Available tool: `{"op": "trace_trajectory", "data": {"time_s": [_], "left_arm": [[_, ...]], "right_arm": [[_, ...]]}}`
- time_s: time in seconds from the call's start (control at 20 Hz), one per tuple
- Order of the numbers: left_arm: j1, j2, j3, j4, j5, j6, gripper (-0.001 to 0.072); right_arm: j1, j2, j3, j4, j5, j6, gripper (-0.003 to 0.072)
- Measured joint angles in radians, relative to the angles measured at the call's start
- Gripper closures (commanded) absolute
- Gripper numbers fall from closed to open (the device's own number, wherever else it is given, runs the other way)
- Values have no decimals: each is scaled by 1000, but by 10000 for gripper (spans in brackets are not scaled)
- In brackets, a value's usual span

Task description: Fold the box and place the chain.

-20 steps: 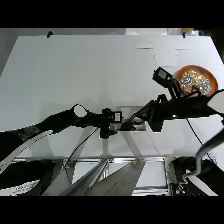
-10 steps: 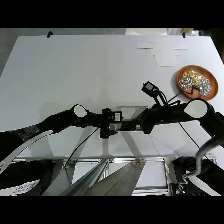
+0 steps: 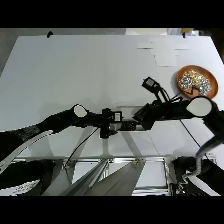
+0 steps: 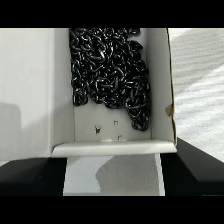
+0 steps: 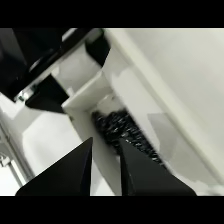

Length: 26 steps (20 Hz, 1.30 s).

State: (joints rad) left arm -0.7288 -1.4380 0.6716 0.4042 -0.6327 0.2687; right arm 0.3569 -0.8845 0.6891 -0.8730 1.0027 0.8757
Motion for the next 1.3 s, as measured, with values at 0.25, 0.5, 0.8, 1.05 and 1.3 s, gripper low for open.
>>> {"op": "trace_trajectory", "data": {"time_s": [0.25,0.5,0.8,1.05,1.3], "left_arm": [[0,0,0,0,0,0,576],[0,0,0,0,0,0,576],[0,0,0,0,0,0,576],[0,0,0,0,0,0,576],[0,0,0,0,0,0,576]], "right_arm": [[-163,12,137,-202,44,116,673],[-256,-80,169,-398,47,290,660],[-275,-289,175,-521,88,453,388],[-240,-402,176,-612,91,571,345],[-184,-467,176,-652,61,675,346]]}}
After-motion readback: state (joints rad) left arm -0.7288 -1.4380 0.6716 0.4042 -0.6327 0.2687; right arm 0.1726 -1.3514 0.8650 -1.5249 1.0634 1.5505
